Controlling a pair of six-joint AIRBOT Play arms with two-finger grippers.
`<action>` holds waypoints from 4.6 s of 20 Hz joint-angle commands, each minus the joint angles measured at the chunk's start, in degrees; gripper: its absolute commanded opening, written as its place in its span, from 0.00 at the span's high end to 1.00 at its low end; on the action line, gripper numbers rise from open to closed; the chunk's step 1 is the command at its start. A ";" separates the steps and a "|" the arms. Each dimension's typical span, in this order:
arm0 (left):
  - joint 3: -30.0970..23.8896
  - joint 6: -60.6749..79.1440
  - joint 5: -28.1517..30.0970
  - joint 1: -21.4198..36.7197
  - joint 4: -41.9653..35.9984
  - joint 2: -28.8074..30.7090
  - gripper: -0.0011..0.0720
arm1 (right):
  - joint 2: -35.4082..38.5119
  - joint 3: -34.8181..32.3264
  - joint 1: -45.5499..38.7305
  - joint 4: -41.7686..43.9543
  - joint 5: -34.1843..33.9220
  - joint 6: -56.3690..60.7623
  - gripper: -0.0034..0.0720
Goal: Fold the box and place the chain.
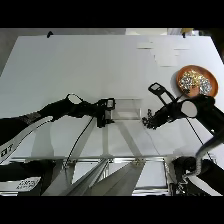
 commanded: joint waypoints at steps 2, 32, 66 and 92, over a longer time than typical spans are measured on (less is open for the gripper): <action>-0.02 0.02 0.02 0.02 0.02 0.00 0.61 | 8.83 4.87 0.07 0.39 3.10 0.87 0.93; -0.02 0.02 0.02 0.02 0.02 0.00 0.61 | -10.01 16.79 11.28 25.27 -5.22 -12.35 0.93; -0.02 0.02 0.02 0.02 0.02 0.00 0.61 | -12.85 1.33 3.65 -1.68 -2.32 5.60 0.69; -0.02 0.02 0.02 0.02 0.02 0.00 0.61 | -1.49 1.49 3.65 -6.23 1.14 6.82 0.94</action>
